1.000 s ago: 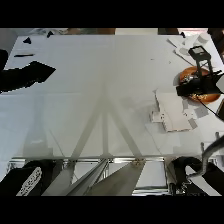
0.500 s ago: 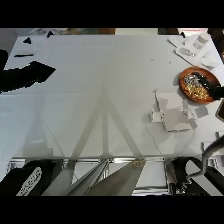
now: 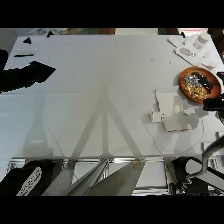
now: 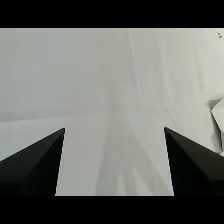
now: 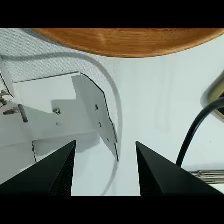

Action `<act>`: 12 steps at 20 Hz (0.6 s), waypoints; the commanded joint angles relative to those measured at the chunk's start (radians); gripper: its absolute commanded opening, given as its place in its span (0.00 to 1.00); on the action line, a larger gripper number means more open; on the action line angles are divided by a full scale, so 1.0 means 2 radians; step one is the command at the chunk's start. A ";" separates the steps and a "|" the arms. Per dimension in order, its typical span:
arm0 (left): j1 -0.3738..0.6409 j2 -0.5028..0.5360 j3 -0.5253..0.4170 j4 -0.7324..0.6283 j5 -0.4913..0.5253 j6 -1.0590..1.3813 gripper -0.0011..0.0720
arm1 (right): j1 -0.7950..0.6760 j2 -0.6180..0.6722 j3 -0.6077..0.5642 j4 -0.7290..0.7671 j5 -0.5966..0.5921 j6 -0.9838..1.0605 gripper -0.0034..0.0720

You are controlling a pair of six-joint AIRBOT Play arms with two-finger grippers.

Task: Fold the box and place the chain.

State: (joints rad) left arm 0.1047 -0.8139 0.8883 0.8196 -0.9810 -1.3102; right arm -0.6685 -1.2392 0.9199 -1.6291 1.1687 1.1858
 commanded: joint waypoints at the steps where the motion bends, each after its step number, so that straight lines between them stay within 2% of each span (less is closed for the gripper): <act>1: 0.000 0.000 0.000 0.000 0.000 0.000 0.97 | -0.002 -0.035 0.000 0.015 -0.002 -0.013 0.60; 5: 0.000 0.000 0.000 0.000 0.000 0.000 0.97 | -0.002 -0.043 0.000 0.015 -0.048 -0.012 0.60; 9: 0.000 0.000 0.000 0.000 0.000 0.000 0.97 | -0.002 -0.064 0.000 0.016 -0.056 -0.012 0.55; 12: 0.000 0.000 0.000 0.000 0.000 0.000 0.97 | -0.002 -0.075 0.000 0.016 -0.051 -0.012 0.21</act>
